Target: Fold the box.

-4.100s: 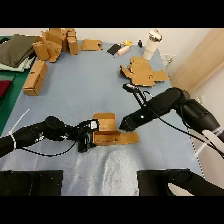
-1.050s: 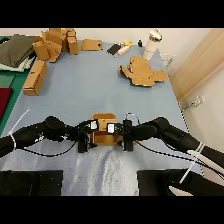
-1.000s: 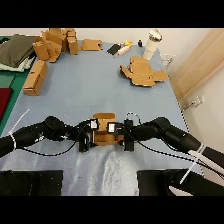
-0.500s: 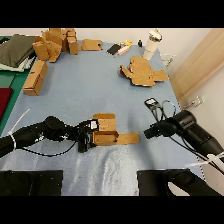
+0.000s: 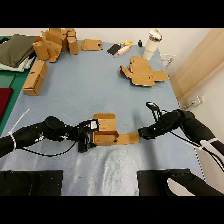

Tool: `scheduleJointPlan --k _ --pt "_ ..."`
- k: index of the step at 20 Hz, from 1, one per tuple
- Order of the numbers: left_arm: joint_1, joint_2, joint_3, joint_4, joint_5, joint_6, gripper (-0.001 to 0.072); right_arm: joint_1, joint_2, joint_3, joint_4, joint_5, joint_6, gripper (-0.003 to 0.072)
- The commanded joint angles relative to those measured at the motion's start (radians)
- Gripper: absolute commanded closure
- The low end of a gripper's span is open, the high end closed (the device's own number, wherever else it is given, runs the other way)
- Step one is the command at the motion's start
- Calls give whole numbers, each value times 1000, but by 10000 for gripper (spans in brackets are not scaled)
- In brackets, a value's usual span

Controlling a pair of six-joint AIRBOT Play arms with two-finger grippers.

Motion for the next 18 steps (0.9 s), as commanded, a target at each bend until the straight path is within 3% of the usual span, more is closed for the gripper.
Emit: scheduleJointPlan --k 1,11,18 --pt "1 0 0 0 0 0 377 -9 -50 -1 83 -10 -83 684" --pt "1 0 1 0 0 0 377 -9 3 -1 122 -100 -116 684" --pt "1 0 0 0 0 0 377 -8 -72 -1 266 -55 -209 684"
